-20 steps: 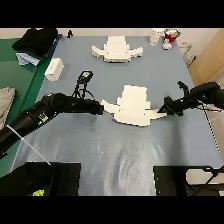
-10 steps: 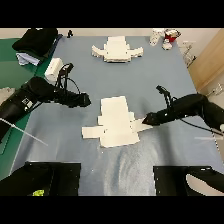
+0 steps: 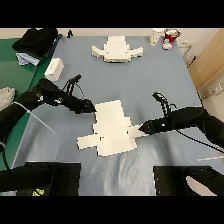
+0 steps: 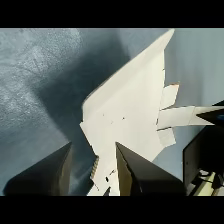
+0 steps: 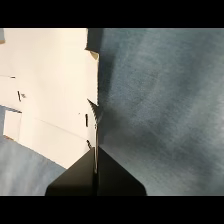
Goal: Fold the box.
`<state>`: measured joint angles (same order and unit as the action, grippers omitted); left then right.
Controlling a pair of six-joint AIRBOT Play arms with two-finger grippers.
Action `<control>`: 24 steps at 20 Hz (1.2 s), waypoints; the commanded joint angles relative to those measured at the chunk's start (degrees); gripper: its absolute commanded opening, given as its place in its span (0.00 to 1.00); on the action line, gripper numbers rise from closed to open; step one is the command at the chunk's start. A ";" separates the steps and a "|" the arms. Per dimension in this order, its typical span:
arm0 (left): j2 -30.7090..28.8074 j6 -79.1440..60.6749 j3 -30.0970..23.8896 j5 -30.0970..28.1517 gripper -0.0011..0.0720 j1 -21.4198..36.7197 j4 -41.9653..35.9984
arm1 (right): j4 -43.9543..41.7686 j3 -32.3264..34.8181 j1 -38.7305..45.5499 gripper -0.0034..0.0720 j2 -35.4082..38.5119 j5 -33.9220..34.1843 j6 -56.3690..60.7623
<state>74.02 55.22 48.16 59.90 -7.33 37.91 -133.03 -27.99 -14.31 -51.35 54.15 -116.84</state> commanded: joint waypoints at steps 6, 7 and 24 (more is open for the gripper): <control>14.36 -15.65 2.58 8.59 0.57 0.15 -12.68 | 0.20 0.33 -0.46 0.05 0.46 -0.79 0.39; 15.54 -16.11 3.76 10.27 0.56 0.15 -12.66 | 0.26 0.33 -0.46 0.05 0.46 -0.79 0.39; 17.81 -21.40 9.68 18.10 0.32 -3.43 -7.41 | 0.42 0.35 -0.46 0.05 0.22 -0.79 0.39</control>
<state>91.79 34.11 57.28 77.73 -9.28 28.10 -132.62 -27.68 -14.70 -51.11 53.36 -116.44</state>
